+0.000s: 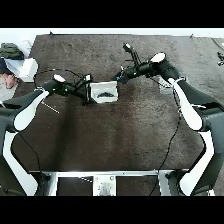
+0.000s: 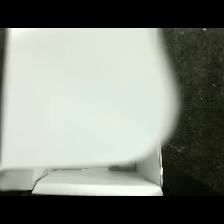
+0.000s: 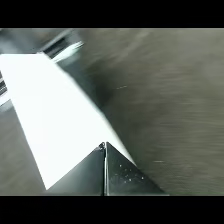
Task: Fold the box and place the chain.
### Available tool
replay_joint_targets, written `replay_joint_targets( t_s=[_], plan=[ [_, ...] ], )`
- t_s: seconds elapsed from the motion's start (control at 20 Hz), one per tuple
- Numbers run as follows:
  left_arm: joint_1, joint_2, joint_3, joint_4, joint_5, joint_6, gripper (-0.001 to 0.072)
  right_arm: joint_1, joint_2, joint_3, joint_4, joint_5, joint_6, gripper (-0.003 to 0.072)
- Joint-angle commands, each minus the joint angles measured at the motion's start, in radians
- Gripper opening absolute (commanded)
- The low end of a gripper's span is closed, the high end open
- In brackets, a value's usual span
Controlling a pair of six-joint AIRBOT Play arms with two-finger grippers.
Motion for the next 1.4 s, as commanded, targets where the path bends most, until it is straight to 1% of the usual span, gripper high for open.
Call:
replay_joint_targets(
  t_s=[0.0,0.15,0.2,0.25,0.3,0.65,0.7,0.75,0.8,0.85,1.35],
  plan=[
    [0.0,0.0,0.0,0.0,0.0,0.0,0.0462,0.004,0.0,0.001,0.012,0.139,-0.09,0.0071],
    [0.0,0.0,0.0,0.0,0.0,0.0,0.0462,0.024,0.0,0.001,-0.004,0.147,-0.151,0.0072],
    [0.0,0.0,0.0,0.0,0.0,0.0,0.0462,0.034,0.0,0.001,-0.011,0.147,-0.18,0.0085],
    [0.0,0.0,0.0,0.0,0.0,0.0,0.0462,0.047,0.0,0.001,-0.019,0.146,-0.215,0.0185],
    [0.0,0.0,0.0,0.0,0.0,0.0,0.0463,0.06,0.0,0.001,-0.024,0.147,-0.249,0.02],
    [0.0,0.0,0.0,0.0,0.0,0.0,0.0462,0.106,0.0,0.001,-0.085,0.078,-0.34,0.0203],
    [0.0,0.0,0.0,0.0,0.0,0.0,0.0463,0.106,0.0,0.001,-0.085,0.067,-0.348,0.0285],
    [0.0,0.0,0.0,0.0,0.0,0.0,0.0463,0.106,0.0,0.001,-0.085,0.067,-0.354,0.0348],
    [0.0,0.0,0.0,0.0,0.0,0.0,0.0462,0.107,0.0,0.001,-0.086,0.067,-0.357,0.0349],
    [0.0,0.0,0.0,0.0,0.0,0.0,0.0462,0.108,0.0,0.001,-0.089,0.067,-0.358,0.0333],
    [0.0,0.0,0.0,0.0,0.0,0.0,0.0462,0.114,0.0,0.001,-0.172,0.005,-0.36,0.0333]
  ],
)
